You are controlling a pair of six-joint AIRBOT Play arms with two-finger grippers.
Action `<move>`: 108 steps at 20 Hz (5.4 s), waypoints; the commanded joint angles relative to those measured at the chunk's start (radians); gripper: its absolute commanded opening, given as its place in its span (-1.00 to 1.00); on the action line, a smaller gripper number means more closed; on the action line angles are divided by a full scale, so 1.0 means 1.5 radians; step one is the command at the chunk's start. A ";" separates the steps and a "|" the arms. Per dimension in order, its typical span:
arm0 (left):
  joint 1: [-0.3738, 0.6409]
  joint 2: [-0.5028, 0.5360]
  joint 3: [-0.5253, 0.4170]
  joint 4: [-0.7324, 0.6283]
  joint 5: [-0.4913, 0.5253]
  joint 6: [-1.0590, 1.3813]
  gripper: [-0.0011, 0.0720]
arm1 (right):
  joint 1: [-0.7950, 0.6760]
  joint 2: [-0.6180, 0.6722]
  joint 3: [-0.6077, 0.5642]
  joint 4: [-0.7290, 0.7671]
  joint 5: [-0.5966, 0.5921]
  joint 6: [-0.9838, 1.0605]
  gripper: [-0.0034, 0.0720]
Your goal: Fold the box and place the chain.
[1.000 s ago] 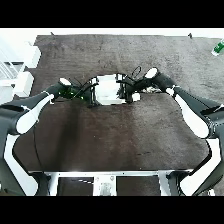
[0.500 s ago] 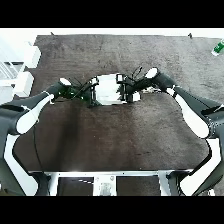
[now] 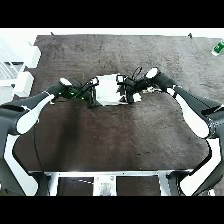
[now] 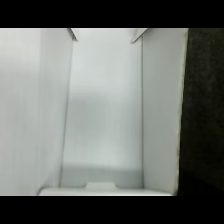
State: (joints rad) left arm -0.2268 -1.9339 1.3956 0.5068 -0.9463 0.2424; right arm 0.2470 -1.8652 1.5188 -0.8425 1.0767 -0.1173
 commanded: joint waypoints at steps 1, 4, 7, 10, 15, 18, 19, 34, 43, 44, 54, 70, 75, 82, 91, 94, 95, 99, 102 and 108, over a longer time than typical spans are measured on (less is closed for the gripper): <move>0.001 0.000 0.000 0.000 0.002 -0.001 0.30 | 0.000 0.000 0.000 0.000 0.007 0.003 0.86; 0.001 0.000 0.000 0.000 0.002 -0.001 0.30 | -0.001 0.000 0.001 -0.011 0.011 0.048 -0.53; 0.001 0.000 0.000 0.000 0.002 -0.002 0.30 | -0.010 0.004 0.001 -0.069 0.011 0.115 -0.60; 0.001 0.000 0.000 0.000 0.002 -0.002 0.30 | -0.025 0.023 0.000 -0.087 0.040 0.152 -0.73; 0.001 0.000 0.000 0.000 0.002 -0.002 0.30 | -0.060 0.083 0.000 -0.087 0.082 0.244 -0.88; 0.001 0.000 0.000 0.000 0.002 -0.002 0.30 | -0.100 0.105 0.000 -0.084 0.081 0.379 -0.88; 0.001 0.000 0.000 0.000 0.002 -0.002 0.30 | -0.117 0.105 -0.002 -0.085 0.082 0.434 -0.88; 0.001 0.000 0.000 0.000 0.002 -0.005 0.30 | -0.236 0.064 -0.118 0.004 -0.027 0.707 -0.89; 0.001 0.001 0.000 0.007 0.003 -0.004 0.30 | -0.212 0.023 -0.118 0.004 -0.053 0.724 -0.88; 0.001 0.001 0.001 0.007 0.003 -0.004 0.30 | -0.201 0.015 -0.118 0.015 -0.060 0.724 -0.88; 0.001 0.001 0.001 0.006 0.003 -0.005 0.30 | -0.126 0.036 -0.116 0.113 -0.033 0.679 -0.88; 0.001 0.001 0.000 0.006 0.003 -0.005 0.30 | -0.079 0.066 -0.115 0.155 -0.033 0.711 0.48; 0.001 0.001 0.001 0.006 0.003 -0.005 0.30 | -0.058 0.065 -0.105 0.144 -0.045 0.727 0.48; 0.001 0.001 0.001 0.006 0.003 -0.005 0.30 | -0.014 0.064 -0.053 -0.034 -0.050 0.849 0.48; 0.001 0.001 0.000 0.005 0.002 -0.005 0.30 | 0.033 0.033 -0.002 -0.160 -0.047 0.964 0.47; 0.001 0.001 0.000 0.005 0.002 -0.005 0.30 | 0.047 0.030 0.001 -0.214 -0.048 1.017 0.47; 0.001 0.001 0.000 0.005 0.002 -0.005 0.30 | 0.051 0.028 0.001 -0.226 -0.049 1.032 0.47; 0.001 0.001 0.000 0.005 0.001 -0.005 0.30 | 0.071 0.023 0.023 -0.293 -0.049 1.104 0.47; 0.001 0.001 0.000 0.004 0.002 -0.005 0.30 | 0.097 0.023 0.048 -0.347 -0.048 1.146 0.45; 0.001 0.001 0.000 0.004 0.002 -0.008 0.30 | 0.132 0.013 0.089 -0.464 0.016 1.277 0.39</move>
State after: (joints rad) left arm -0.2256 -1.9331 1.3960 0.5133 -0.9443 0.2333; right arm 0.4213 -1.8366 1.6215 -1.4612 1.0668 1.7069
